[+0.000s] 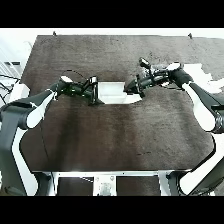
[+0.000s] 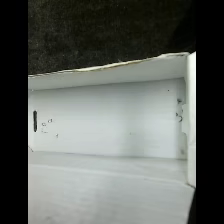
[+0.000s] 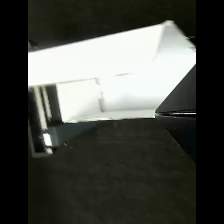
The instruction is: Fold the box and place the chain.
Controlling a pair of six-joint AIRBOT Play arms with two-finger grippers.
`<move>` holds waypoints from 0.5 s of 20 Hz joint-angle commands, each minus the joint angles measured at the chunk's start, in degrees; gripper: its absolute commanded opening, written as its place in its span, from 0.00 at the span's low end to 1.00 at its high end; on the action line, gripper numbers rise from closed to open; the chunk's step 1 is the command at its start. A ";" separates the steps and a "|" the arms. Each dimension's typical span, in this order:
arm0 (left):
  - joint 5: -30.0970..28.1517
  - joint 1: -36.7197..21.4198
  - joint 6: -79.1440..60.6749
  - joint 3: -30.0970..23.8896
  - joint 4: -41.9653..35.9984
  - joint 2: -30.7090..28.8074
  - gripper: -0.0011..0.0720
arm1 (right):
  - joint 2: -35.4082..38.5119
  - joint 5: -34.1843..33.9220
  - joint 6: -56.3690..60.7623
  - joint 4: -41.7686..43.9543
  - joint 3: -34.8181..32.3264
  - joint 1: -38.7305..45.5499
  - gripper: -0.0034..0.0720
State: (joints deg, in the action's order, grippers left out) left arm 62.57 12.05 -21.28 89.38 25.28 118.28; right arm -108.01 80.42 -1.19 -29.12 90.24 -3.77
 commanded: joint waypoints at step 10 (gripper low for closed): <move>-0.04 0.04 -0.04 0.02 0.00 0.00 0.40 | -1.07 -27.43 8.92 -0.70 -0.35 -3.91 0.05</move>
